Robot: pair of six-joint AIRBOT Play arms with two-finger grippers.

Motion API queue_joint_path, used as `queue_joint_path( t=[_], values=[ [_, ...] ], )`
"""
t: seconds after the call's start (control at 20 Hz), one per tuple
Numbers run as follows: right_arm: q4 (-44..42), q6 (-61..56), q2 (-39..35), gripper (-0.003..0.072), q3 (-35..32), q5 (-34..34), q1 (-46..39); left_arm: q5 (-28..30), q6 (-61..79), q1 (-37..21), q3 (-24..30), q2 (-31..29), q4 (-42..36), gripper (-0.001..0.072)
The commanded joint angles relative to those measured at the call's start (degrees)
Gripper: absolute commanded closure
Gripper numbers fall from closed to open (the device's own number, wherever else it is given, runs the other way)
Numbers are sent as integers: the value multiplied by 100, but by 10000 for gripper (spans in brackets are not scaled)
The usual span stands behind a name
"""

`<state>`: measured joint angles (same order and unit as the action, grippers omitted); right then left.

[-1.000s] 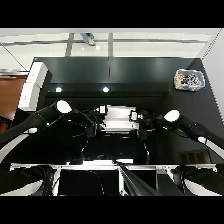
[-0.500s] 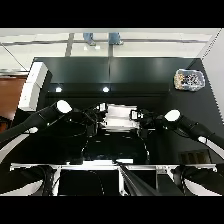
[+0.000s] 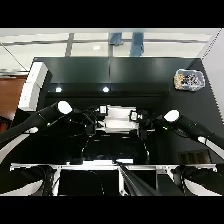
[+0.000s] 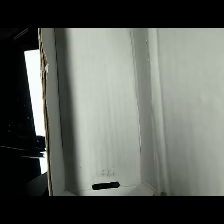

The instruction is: Fold the box and place the chain.

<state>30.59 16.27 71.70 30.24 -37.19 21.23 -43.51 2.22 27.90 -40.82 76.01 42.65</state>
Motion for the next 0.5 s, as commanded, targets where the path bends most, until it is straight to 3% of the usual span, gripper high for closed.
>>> queue_joint_path(
  t=[0.0,0.45],
  values=[
    [-2,-7,-4,559,2,15,-2,-127,105,39,-33,0,13,395],
    [-2,-7,-4,559,2,15,-2,280,74,258,-61,4,-289,422]
  ],
)
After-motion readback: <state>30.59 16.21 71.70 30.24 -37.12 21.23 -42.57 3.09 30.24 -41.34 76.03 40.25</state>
